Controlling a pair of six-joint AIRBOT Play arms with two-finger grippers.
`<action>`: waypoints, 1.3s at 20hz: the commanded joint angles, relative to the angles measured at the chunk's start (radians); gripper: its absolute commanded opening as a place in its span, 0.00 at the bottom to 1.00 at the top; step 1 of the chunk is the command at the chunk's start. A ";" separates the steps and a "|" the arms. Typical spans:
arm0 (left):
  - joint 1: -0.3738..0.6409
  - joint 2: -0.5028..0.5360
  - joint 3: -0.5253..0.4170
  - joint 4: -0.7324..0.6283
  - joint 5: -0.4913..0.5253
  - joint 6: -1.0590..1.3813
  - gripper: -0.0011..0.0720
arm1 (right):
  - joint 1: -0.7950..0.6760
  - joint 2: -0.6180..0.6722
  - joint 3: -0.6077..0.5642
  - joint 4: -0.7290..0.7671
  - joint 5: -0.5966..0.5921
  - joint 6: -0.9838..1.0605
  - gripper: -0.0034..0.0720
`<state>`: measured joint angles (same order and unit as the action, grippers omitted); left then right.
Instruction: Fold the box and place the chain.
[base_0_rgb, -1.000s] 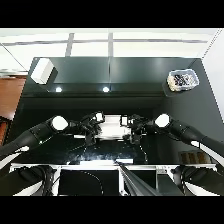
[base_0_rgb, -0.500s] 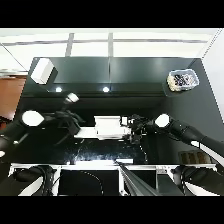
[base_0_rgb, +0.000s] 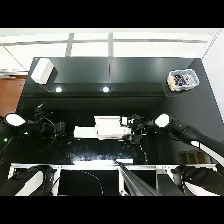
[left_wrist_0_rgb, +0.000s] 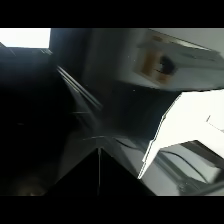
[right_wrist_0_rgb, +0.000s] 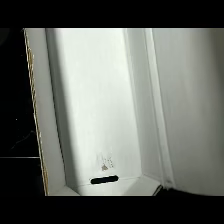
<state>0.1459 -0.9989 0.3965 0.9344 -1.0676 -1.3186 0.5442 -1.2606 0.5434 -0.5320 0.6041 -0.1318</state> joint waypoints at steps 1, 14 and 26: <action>-0.061 -0.073 -0.015 -0.111 0.019 -0.004 0.05 | 0.001 0.000 0.000 0.000 0.000 0.000 0.66; -0.189 -0.117 0.041 -0.258 0.016 0.222 0.83 | 0.001 0.000 0.000 0.000 0.000 0.000 0.66; -0.446 -0.117 0.136 -0.249 0.170 0.129 0.98 | 0.001 0.000 0.000 0.000 0.000 0.001 0.66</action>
